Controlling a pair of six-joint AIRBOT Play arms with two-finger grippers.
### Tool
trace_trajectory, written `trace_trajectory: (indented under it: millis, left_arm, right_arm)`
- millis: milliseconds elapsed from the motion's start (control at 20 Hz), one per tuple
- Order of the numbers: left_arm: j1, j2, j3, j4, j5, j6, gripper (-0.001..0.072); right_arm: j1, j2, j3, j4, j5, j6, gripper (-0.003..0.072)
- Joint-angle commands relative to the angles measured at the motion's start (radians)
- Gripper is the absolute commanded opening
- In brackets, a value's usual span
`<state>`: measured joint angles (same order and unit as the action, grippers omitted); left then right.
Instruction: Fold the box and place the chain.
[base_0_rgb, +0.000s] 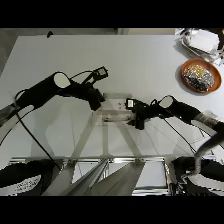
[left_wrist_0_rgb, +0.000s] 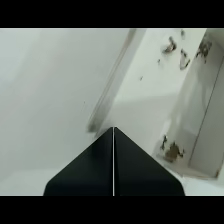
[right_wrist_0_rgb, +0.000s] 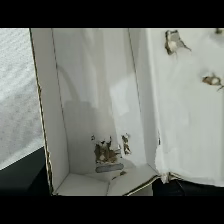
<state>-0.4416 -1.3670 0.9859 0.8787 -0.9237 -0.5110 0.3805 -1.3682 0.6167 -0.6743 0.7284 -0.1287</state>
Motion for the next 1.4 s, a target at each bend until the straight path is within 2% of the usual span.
trace_trajectory:
  millis: [0, 200, 350, 450, 600, 650, 700, 750, 800, 850, 1050, 1350]
  left_arm:
    - [0.029, 0.087, -0.005, 0.080, -0.146, 0.060, 0.0003]
    - [-0.021, 0.090, -0.120, 0.093, -0.152, 0.143, 0.0004]
    - [-0.030, 0.084, -0.232, 0.040, -0.068, 0.231, 0.0005]
    - [-0.031, 0.084, -0.266, 0.050, -0.014, 0.242, 0.0006]
    - [-0.005, 0.083, -0.269, 0.100, 0.003, 0.242, 0.0020]
    - [0.003, 0.082, -0.269, 0.120, 0.011, 0.242, 0.0049]
    - [0.012, 0.078, -0.269, 0.142, 0.024, 0.246, 0.0129]
    - [0.015, 0.071, -0.269, 0.158, 0.047, 0.252, 0.0275]
    - [0.015, 0.061, -0.269, 0.162, 0.078, 0.262, 0.0379]
    - [0.013, 0.054, -0.269, 0.158, 0.103, 0.281, 0.0439]
    - [-0.009, 0.049, -0.269, 0.096, 0.173, 0.462, 0.0456]
    - [-0.026, 0.047, -0.269, 0.011, 0.177, 0.664, 0.0452]
  right_arm:
    - [0.000, 0.001, 0.000, 0.000, 0.001, 0.000, 0.0403]
    - [0.000, 0.001, 0.000, 0.000, 0.001, 0.000, 0.0403]
    - [0.000, 0.001, 0.000, 0.000, 0.001, 0.000, 0.0403]
    - [0.000, 0.001, 0.000, 0.000, 0.001, 0.000, 0.0403]
    - [0.000, 0.001, 0.000, 0.000, 0.001, 0.000, 0.0403]
    - [0.000, 0.001, 0.000, 0.000, 0.001, 0.000, 0.0403]
    - [0.000, 0.001, 0.000, 0.000, 0.001, 0.000, 0.0403]
    - [0.000, 0.001, 0.000, 0.000, 0.001, 0.000, 0.0403]
    - [0.000, 0.001, 0.000, 0.000, 0.001, 0.000, 0.0403]
    - [0.000, 0.001, 0.000, 0.000, 0.001, 0.000, 0.0403]
    - [0.000, 0.001, 0.000, 0.000, 0.001, 0.000, 0.0403]
    - [0.000, 0.001, 0.000, 0.000, 0.001, 0.000, 0.0403]
